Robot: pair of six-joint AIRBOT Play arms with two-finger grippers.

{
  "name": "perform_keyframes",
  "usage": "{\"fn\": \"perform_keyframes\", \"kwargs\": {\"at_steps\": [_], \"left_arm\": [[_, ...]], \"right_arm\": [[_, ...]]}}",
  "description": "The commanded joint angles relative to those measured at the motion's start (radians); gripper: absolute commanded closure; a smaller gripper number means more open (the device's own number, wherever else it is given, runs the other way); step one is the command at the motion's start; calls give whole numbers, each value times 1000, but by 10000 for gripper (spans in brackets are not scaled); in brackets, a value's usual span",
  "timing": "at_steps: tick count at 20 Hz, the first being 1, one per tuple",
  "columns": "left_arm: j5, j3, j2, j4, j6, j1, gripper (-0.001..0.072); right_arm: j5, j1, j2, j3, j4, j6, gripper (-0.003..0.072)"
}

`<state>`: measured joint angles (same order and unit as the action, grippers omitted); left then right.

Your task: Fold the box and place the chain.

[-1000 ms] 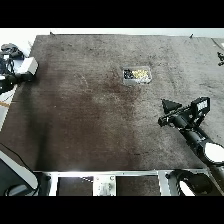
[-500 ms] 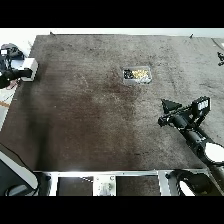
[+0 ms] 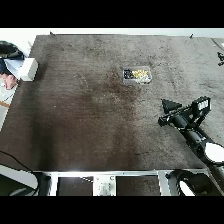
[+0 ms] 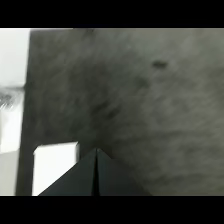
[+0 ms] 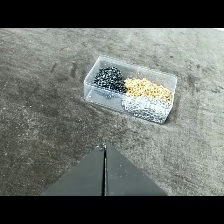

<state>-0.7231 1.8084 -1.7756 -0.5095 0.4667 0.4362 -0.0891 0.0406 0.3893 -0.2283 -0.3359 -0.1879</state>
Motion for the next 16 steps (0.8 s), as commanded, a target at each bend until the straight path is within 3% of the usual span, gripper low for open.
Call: {"fn": "perform_keyframes", "kwargs": {"at_steps": [1,3,6,11,16], "left_arm": [[-55,-71,156,251,-134,1,704],[11,-203,285,305,-221,-10,704],[185,-479,510,350,-352,-45,704],[473,-983,911,737,-811,-141,704],[552,-1351,1273,955,-1010,-244,704]], "right_arm": [[0,0,-1,0,0,0,701],[0,0,-1,0,0,0,701],[0,0,-1,0,0,0,701],[0,0,-1,0,0,0,701],[0,0,-1,0,0,0,701]]}}
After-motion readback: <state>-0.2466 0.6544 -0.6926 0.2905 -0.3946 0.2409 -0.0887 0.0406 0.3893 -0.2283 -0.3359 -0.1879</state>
